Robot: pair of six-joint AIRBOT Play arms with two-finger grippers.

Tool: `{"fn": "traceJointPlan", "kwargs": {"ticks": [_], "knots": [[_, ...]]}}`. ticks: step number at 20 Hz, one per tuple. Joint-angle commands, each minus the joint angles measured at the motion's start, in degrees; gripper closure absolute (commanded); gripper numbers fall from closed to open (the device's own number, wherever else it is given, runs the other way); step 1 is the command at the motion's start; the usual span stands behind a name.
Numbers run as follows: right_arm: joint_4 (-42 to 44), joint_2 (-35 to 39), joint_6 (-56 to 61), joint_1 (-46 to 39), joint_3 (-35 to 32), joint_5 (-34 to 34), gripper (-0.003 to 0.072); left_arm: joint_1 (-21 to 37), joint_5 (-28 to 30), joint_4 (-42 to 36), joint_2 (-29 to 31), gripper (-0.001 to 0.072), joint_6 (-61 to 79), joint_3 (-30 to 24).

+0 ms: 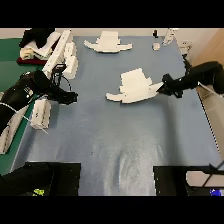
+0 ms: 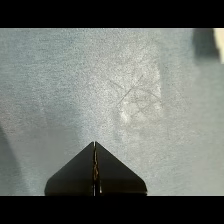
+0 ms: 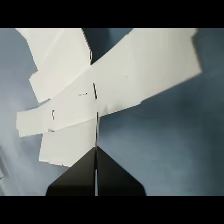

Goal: Fold the box.

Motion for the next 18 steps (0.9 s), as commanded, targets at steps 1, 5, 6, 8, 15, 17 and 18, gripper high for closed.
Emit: {"fn": "traceJointPlan", "kwargs": {"ticks": [1,5,6,8,15,17,18], "knots": [[-0.2,15.2,5.5,7.4,-18.5,9.7,0.0688,0.0,0.0,0.0,0.0,0.0696,0.0,0.1],[-0.9,21.3,9.3,12.7,-25.3,10.8,0.0661,0.0,0.0,0.0,0.0,0.0697,0.0,0.1],[-1.1,21.2,9.3,13.4,-25.8,9.7,0.0449,0.0,0.0,0.0,0.0,0.0697,0.0,0.1],[-2.9,21.2,9.3,13.2,-25.5,8.4,0.0245,0.0,0.0,0.0,0.0,0.0697,0.0,0.1],[-11.5,15.3,4.1,-6.2,-16.3,-1.9,0.0251,0.0,0.1,-0.4,0.0,0.0697,0.0,0.1],[-9.2,10.6,-1.8,-12.1,-15.2,-2.0,0.0281,0.0,0.1,-0.4,0.0,0.0697,0.0,0.1],[-6.6,8.4,-5.3,-14.3,-15.2,-2.1,0.0281,0.0,0.0,-0.4,0.0,0.0697,0.0,0.1]]}}
